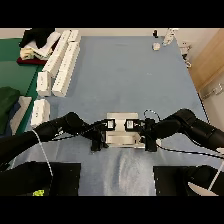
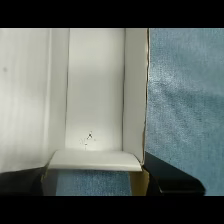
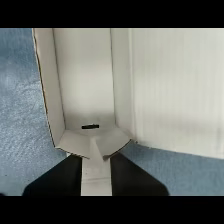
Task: Fold the box.
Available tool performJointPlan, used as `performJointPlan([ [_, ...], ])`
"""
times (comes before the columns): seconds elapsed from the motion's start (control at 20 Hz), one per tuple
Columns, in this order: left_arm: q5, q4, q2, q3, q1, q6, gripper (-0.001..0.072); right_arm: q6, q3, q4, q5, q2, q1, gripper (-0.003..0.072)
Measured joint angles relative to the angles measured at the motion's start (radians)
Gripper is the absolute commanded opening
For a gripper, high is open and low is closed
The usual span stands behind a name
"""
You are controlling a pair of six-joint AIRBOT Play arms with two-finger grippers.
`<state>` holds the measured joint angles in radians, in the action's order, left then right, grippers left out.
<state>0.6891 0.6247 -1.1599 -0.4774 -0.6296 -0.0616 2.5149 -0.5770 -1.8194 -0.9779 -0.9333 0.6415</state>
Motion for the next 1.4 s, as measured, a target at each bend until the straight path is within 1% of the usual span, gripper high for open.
performJointPlan([
  [0.05,0.000,0.000,0.000,0.000,0.000,0.000,0.0536,0.005,0.001,-0.008,0.006,0.000,0.000,0.0145],
  [0.1,0.000,0.000,0.000,0.000,0.000,0.000,0.0536,0.008,0.002,-0.016,0.013,0.000,0.000,0.0100],
  [0.15,0.000,0.000,0.000,0.000,0.000,0.000,0.0536,0.011,0.002,-0.023,0.021,0.000,0.000,0.0080],
  [0.45,0.000,0.000,0.000,0.000,0.000,0.000,0.0536,0.045,0.006,-0.082,0.059,-0.003,0.001,0.0081],
  [0.55,0.000,0.000,0.000,0.000,0.000,0.000,0.0537,0.064,0.014,-0.103,0.077,-0.009,0.001,0.0092],
  [0.6,0.000,0.000,0.000,0.000,0.000,0.000,0.0536,0.073,0.017,-0.112,0.085,-0.013,0.002,0.0125],
  [0.65,0.000,0.000,0.000,0.000,0.000,0.000,0.0536,0.079,0.019,-0.119,0.089,-0.016,0.002,0.0280],
  [0.7,0.000,0.000,0.000,0.000,0.000,0.000,0.0537,0.084,0.020,-0.126,0.095,-0.018,0.002,0.0479],
  [0.75,0.000,0.000,0.000,0.000,0.000,0.000,0.0536,0.089,0.021,-0.131,0.096,-0.021,0.002,0.0562],
  [1.05,0.000,0.000,0.000,0.000,0.000,0.000,0.0536,0.111,0.023,-0.140,0.104,-0.031,0.003,0.0571],
  [1.15,0.000,0.000,0.000,0.000,0.000,0.000,0.0536,0.111,0.023,-0.140,0.100,-0.031,0.003,0.0557],
  [1.2,0.000,0.000,0.000,0.000,0.000,0.000,0.0536,0.105,0.023,-0.135,0.093,-0.027,0.003,0.0442],
  [1.25,0.000,0.000,0.000,0.000,0.000,0.000,0.0536,0.077,0.021,-0.119,0.077,-0.021,0.003,0.0276],
  [1.3,0.000,0.000,0.000,0.000,0.000,0.000,0.0536,0.026,0.016,-0.089,0.047,-0.010,0.000,0.0193],
  [1.35,0.000,0.000,0.000,0.000,0.000,0.000,0.0536,-0.045,0.009,-0.050,0.014,0.002,0.000,0.0135],
  [1.4,0.000,0.000,0.000,0.000,0.000,0.000,0.0536,-0.121,0.002,-0.008,-0.023,0.016,0.001,0.0135],
])
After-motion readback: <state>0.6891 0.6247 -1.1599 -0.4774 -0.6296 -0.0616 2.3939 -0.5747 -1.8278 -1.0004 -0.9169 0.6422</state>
